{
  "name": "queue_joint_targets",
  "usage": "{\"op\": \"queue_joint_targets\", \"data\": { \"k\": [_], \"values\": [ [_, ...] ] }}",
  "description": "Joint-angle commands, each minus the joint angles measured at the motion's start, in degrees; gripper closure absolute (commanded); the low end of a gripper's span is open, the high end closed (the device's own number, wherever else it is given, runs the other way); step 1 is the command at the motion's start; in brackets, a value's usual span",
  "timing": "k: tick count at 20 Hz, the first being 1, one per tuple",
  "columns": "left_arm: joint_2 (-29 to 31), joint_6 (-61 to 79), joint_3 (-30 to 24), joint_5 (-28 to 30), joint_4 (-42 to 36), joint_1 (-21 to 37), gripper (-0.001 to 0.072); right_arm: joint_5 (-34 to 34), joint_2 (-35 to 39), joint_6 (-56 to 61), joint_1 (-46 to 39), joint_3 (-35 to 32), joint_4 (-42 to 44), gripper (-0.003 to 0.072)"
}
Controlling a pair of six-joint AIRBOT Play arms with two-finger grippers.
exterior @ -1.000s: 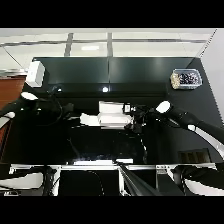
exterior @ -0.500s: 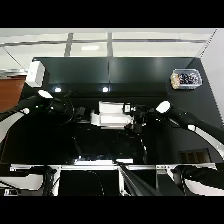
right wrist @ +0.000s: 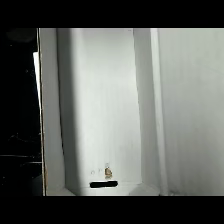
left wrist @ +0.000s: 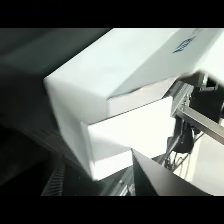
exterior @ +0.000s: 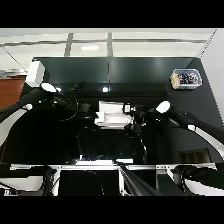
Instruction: Fold the box and place the chain.
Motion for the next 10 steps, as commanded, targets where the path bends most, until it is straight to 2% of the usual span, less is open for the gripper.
{"op": "queue_joint_targets", "data": {
  "k": [1,5,7,10],
  "values": [
    [0.0,-3.1,2.3,2.6,0.5,-3.0,0.0250,0.0,0.0,0.0,0.0,0.0,0.0,0.0275],
    [0.0,-12.9,5.7,4.9,8.2,-6.1,0.0313,0.0,0.0,0.0,0.0,0.0,0.0,0.0275],
    [0.0,-14.9,6.8,6.2,9.4,-7.8,0.0342,0.0,0.0,0.0,0.0,0.0,0.0,0.0275],
    [0.0,-21.6,8.0,7.3,16.3,-10.7,0.0342,0.0,0.0,0.0,0.0,0.0,0.0,0.0275]
  ]
}}
